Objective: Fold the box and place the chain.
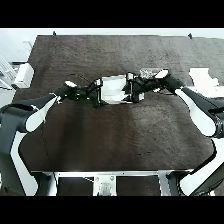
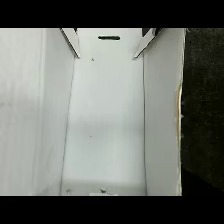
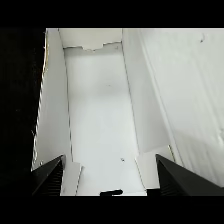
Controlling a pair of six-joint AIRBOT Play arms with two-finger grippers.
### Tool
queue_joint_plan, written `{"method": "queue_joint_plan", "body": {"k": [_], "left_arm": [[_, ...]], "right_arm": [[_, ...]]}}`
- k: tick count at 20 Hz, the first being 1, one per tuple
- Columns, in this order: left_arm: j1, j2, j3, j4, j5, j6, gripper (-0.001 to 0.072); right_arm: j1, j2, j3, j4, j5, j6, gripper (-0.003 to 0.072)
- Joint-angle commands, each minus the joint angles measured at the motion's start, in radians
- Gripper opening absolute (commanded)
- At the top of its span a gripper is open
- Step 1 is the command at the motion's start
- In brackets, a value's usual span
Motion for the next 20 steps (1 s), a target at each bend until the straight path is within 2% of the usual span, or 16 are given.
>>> {"method": "queue_joint_plan", "body": {"k": [1, 4, 5, 6, 7, 11, 15, 20], "left_arm": [[0.000, 0.000, 0.000, -0.001, 0.000, 0.000, 0.0470], [0.000, 0.000, 0.000, -0.001, 0.000, 0.000, 0.0470], [0.000, 0.001, 0.000, -0.001, 0.000, 0.000, 0.0470], [0.000, 0.000, 0.000, -0.001, 0.000, 0.000, 0.0470], [0.000, 0.000, 0.000, -0.001, 0.000, 0.000, 0.0470], [0.000, 0.001, 0.000, -0.001, 0.000, 0.000, 0.0470], [0.000, 0.000, 0.000, -0.001, 0.000, 0.000, 0.0470], [0.000, 0.000, 0.000, -0.002, 0.002, 0.000, 0.0470]], "right_arm": [[-0.002, -0.001, 0.000, -0.008, -0.009, 0.000, 0.0718], [-0.002, 0.002, 0.001, -0.009, -0.009, 0.003, 0.0717], [-0.002, 0.002, 0.001, -0.017, -0.010, 0.003, 0.0640], [-0.002, 0.003, 0.001, -0.042, -0.009, 0.016, 0.0449], [-0.002, 0.007, 0.001, -0.076, -0.009, 0.043, 0.0308], [-0.003, 0.045, 0.001, -0.237, 0.054, 0.155, 0.0119], [-0.020, 0.126, 0.001, -0.269, 0.089, 0.266, 0.0012], [-0.112, 0.243, 0.001, -0.233, 0.072, 0.557, 0.0010]]}}
